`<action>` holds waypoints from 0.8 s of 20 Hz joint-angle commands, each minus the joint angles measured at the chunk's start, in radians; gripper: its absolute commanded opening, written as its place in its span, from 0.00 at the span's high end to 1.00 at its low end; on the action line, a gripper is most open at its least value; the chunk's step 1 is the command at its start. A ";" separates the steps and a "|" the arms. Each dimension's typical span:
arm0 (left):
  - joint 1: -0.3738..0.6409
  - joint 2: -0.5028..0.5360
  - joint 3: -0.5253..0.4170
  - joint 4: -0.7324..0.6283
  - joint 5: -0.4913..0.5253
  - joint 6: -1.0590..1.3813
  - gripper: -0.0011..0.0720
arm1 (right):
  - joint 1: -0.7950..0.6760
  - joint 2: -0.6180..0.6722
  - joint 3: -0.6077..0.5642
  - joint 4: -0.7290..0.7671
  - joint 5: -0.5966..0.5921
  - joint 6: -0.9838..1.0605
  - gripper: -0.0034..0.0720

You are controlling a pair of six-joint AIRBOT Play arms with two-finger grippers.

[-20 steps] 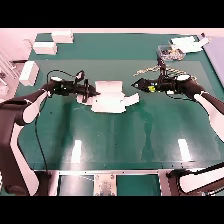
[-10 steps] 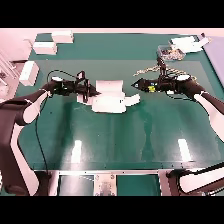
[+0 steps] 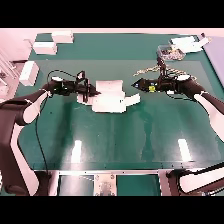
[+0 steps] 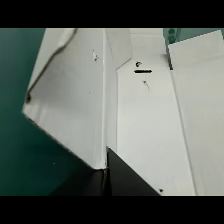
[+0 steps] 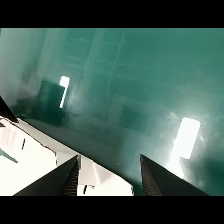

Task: Fold the box and place the chain.

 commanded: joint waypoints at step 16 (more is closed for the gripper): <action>0.000 0.000 0.000 0.000 -0.014 -0.002 0.96 | 0.250 0.476 -0.527 -0.072 -0.231 -0.689 0.19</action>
